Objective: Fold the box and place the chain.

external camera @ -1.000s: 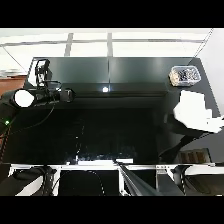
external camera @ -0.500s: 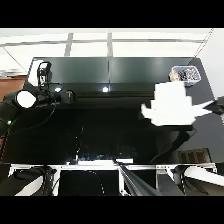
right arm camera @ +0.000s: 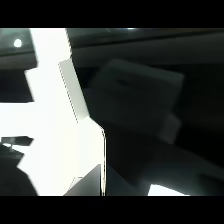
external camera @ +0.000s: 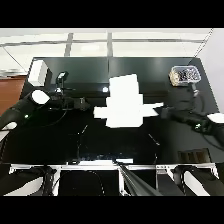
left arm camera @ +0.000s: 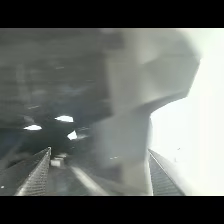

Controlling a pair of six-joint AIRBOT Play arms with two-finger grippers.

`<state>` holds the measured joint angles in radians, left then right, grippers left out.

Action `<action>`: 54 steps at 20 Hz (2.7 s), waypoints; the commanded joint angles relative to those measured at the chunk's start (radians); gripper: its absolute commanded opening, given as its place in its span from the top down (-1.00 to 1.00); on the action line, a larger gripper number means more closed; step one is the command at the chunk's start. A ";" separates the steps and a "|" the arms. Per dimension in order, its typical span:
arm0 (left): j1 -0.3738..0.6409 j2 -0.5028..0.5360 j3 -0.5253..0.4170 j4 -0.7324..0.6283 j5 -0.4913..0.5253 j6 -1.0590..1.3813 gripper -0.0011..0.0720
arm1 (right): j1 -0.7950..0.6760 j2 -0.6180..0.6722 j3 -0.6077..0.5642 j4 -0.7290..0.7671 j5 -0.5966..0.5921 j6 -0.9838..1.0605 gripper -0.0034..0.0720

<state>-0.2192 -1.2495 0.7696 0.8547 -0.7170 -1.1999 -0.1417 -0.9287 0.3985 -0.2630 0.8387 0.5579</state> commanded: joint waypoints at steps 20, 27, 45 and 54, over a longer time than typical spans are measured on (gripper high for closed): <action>0.024 -0.599 0.459 -0.248 -0.769 0.629 0.25 | 0.367 0.034 -0.075 0.079 -0.323 -0.015 0.88; 0.024 -0.599 0.459 -0.257 -0.754 0.654 0.90 | 0.367 0.034 -0.075 0.079 -0.322 -0.013 0.47; -0.272 -0.270 0.214 -0.175 -0.024 1.354 0.90 | 0.320 0.040 0.206 -0.637 0.073 -0.227 -0.89; -0.287 -0.331 0.214 -0.156 -0.101 1.297 0.90 | 0.389 0.039 0.120 -0.715 0.038 -0.241 -0.89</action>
<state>-0.5018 -1.5585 0.9840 0.6895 -0.7666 0.0990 0.2398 -0.8902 0.5388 -0.9646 0.8848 0.3210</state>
